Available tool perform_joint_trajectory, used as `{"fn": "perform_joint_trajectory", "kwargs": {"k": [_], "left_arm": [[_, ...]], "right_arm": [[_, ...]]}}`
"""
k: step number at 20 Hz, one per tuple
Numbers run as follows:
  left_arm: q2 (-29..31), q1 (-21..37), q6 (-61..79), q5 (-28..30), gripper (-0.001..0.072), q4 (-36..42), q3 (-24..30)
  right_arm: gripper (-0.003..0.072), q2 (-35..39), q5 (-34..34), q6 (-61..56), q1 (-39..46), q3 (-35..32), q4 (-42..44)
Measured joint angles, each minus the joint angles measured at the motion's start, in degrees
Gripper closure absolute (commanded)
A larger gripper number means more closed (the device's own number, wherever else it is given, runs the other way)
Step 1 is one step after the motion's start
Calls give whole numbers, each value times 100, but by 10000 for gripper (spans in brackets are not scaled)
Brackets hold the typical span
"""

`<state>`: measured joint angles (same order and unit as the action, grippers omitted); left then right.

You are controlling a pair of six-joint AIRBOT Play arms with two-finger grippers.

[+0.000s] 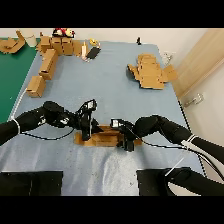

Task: Fold the box.

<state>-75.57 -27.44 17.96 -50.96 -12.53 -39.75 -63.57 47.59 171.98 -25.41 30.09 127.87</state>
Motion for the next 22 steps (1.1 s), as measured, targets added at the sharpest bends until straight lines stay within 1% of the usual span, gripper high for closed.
{"fn": "perform_joint_trajectory", "kwargs": {"k": [11,12,13,14,17,18,19,20,22], "left_arm": [[0,-11,2,94,696,254,0],[0,-13,2,96,668,256,0],[0,-13,0,96,452,264,0],[0,-13,-7,111,389,319,-4],[0,-11,-299,240,388,293,-7],[9,-11,-415,297,342,269,-7],[28,-7,-492,345,216,256,-7],[57,-4,-570,400,172,247,-7],[166,0,-789,562,163,214,-7]], "right_arm": [[192,0,2,-2,0,0,0],[191,0,2,-2,0,0,0],[191,0,2,-2,0,0,0],[191,0,4,-2,0,0,0],[191,-2,4,-2,-2,-2,2],[191,-2,4,-2,-2,-2,2],[191,-2,2,-2,-2,-2,2],[191,-2,4,-2,-2,-2,2],[191,-2,4,-2,-2,-2,2]]}}
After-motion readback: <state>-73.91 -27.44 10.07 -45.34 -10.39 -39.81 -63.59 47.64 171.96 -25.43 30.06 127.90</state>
